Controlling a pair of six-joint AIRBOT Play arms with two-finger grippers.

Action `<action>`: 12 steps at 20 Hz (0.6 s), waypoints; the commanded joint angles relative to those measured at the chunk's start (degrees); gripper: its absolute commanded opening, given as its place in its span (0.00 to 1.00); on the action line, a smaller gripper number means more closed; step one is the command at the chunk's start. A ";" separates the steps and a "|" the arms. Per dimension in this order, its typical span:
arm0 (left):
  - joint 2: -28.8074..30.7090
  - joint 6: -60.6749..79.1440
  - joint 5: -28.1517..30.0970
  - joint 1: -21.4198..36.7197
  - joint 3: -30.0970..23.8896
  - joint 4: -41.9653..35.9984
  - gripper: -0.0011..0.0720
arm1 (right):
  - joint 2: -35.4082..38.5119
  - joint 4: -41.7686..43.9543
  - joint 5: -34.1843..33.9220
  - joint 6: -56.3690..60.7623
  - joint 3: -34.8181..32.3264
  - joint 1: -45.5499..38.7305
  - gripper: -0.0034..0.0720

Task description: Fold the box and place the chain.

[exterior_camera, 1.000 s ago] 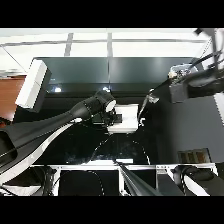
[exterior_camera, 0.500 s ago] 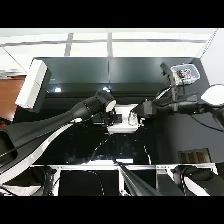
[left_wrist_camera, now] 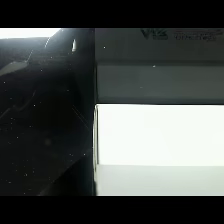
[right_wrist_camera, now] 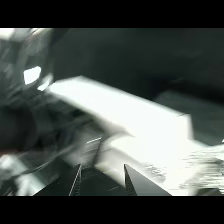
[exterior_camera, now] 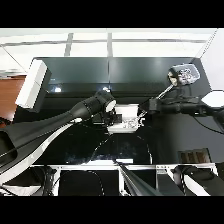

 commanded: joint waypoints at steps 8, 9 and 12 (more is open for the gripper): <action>-0.02 -0.02 -0.02 0.04 0.04 0.02 0.06 | -4.28 -27.06 -20.85 13.33 -2.10 -19.74 0.89; -0.02 0.00 -0.02 0.02 0.04 0.02 0.06 | -5.95 -26.08 -22.27 13.33 -1.97 -19.45 0.89; -0.02 -0.02 -0.09 0.02 0.04 0.00 0.06 | -12.68 -22.27 -23.50 13.99 0.42 -19.30 0.89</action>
